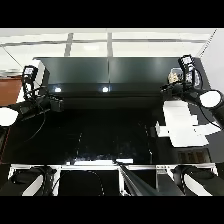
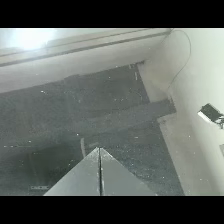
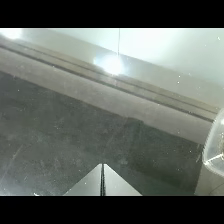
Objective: Fold the box and place the chain.
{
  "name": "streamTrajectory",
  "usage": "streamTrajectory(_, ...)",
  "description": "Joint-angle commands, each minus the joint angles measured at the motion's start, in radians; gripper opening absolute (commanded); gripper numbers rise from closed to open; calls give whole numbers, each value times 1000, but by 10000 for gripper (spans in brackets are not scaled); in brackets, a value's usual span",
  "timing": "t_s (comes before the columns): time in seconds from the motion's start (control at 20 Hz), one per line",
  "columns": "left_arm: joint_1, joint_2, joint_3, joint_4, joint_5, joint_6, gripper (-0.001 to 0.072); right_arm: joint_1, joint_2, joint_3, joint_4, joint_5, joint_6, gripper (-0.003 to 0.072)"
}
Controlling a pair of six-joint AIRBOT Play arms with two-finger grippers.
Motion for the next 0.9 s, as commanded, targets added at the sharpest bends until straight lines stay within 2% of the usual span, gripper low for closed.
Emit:
streamTrajectory(0.0,-1,1,0,0,0,0,27,1,0,0,0,0,0,18)
streamTrajectory(0.65,-1,1,0,0,0,0,27,1,0,0,8,-1,1,18)
streamTrajectory(0.85,-2,1,0,-8,16,0,27,1,-1,0,167,-30,0,18)
